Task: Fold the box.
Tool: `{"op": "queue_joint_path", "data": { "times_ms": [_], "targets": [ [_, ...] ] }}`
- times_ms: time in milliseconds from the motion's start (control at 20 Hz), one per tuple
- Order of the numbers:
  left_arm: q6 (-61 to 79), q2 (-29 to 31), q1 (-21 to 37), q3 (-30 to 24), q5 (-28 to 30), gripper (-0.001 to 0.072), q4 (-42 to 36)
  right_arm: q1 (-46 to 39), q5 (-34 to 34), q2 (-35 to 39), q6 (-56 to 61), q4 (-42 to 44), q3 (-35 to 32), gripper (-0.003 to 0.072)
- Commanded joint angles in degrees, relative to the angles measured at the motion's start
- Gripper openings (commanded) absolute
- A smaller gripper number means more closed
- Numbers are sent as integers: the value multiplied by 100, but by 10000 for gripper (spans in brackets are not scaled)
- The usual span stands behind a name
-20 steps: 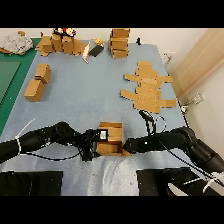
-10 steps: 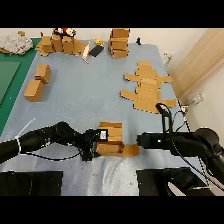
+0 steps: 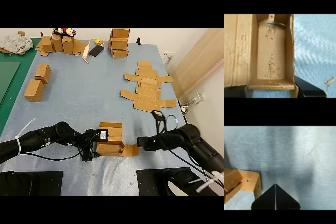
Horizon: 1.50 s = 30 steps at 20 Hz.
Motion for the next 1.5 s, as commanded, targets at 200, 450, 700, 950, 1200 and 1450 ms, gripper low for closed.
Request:
{"op": "queue_joint_path", "data": {
  "times_ms": [200, 450, 700, 950, 1200, 1450],
  "targets": [
    [0, 2, 2, 4, 2, 470, 2, 122, 717, -1080, -704, 1150, -109, 5],
    [0, 2, 2, 4, 2, 470, 2, 146, 732, -1123, -774, 1384, -109, 4],
    [2, 2, 2, 4, 2, 470, 2, 146, 710, -949, -837, 1644, -107, 4],
    [0, 2, 2, 4, 2, 470, 2, 146, 564, -557, -835, 1825, -83, 6],
    [2, 2, 2, 4, 2, 470, 2, 146, 494, -304, -898, 2190, -13, 64],
    [2, 2, 2, 4, 2, 470, 2, 149, 470, -302, -990, 2470, -13, 65]
  ]
}}
